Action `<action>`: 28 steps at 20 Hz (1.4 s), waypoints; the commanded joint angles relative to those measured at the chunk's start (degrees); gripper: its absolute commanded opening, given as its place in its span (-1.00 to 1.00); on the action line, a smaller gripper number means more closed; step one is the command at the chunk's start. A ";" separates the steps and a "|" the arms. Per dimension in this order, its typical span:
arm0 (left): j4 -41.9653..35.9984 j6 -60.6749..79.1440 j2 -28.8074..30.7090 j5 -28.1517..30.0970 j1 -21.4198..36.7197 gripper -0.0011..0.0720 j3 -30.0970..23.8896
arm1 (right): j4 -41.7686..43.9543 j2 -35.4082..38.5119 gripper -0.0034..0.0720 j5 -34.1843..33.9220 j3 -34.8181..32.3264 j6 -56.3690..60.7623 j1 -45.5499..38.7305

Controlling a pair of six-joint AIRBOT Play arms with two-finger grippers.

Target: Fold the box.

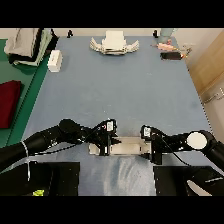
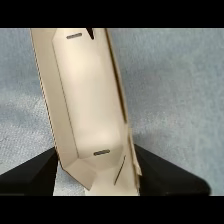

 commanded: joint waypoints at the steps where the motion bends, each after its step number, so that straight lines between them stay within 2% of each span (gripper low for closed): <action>1: 0.00 0.02 0.04 0.00 0.00 -0.93 0.00 | 0.61 0.15 1.00 0.35 -0.04 -2.36 -1.42; 5: 0.00 0.02 0.04 0.00 0.00 -0.93 0.00 | 0.00 0.87 0.98 1.22 -0.50 -3.76 -1.36; 15: 0.00 0.02 0.02 0.00 0.00 -0.93 0.00 | 6.69 -8.48 0.96 -1.60 -1.25 -19.37 -2.45; 17: 0.00 0.02 0.02 0.00 0.00 -0.93 0.00 | 7.37 -9.88 0.91 -1.68 -1.25 -19.93 -2.45; 27: 0.00 0.02 0.04 0.02 0.00 -0.93 0.00 | 11.30 -10.47 0.90 -2.49 -3.17 -22.49 -5.53; 28: 0.00 0.02 0.02 0.02 0.00 -0.93 0.00 | 11.43 -10.47 0.77 -2.49 -3.17 -22.67 -5.53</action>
